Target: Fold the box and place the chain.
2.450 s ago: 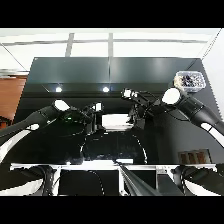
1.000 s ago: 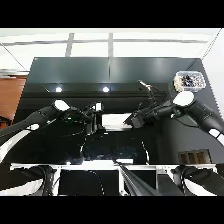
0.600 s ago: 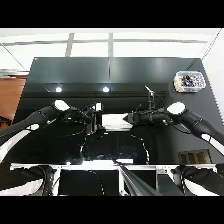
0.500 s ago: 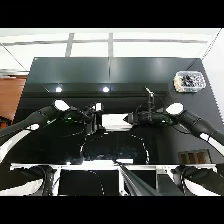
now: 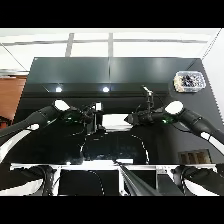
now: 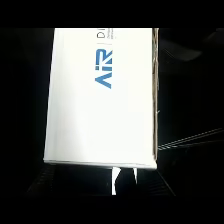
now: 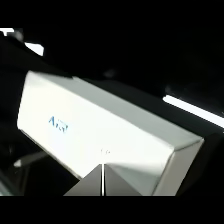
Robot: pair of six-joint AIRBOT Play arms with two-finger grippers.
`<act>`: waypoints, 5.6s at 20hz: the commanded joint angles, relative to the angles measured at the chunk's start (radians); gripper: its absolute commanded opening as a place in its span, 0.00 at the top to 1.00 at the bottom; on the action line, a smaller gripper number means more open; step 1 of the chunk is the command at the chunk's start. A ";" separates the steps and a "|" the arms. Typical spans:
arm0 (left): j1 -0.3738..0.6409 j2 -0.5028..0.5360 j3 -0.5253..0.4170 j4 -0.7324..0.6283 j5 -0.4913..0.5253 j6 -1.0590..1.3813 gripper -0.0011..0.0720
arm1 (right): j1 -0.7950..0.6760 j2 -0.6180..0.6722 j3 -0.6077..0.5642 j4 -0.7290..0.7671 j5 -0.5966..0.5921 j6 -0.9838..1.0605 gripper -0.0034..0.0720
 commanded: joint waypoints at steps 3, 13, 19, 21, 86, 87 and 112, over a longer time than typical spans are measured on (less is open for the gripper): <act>0.008 0.025 0.021 -0.001 -0.036 -0.007 0.27 | -0.126 0.223 0.147 -0.191 0.278 0.035 0.93; 0.007 0.228 0.061 0.125 -0.040 -0.317 0.00 | -0.359 0.491 0.100 -0.417 0.344 0.188 0.93; -0.160 -0.017 0.336 0.214 -0.028 -0.449 0.01 | -0.359 0.491 0.049 -0.414 0.279 0.212 0.93; -0.162 -0.096 0.397 0.217 -0.092 -0.470 0.01 | -0.359 0.491 0.042 -0.416 0.318 0.212 0.93; 0.635 -0.640 1.419 1.124 -0.299 -1.503 0.01 | -0.359 0.491 0.042 -0.429 0.195 0.175 0.93; 0.634 -0.592 1.415 1.110 -0.309 -1.561 0.02 | -0.359 0.491 0.042 -0.428 0.182 0.172 0.93; 0.336 0.799 -0.313 0.896 0.291 -1.547 0.94 | -0.318 0.491 -0.213 -0.561 -0.399 0.051 0.93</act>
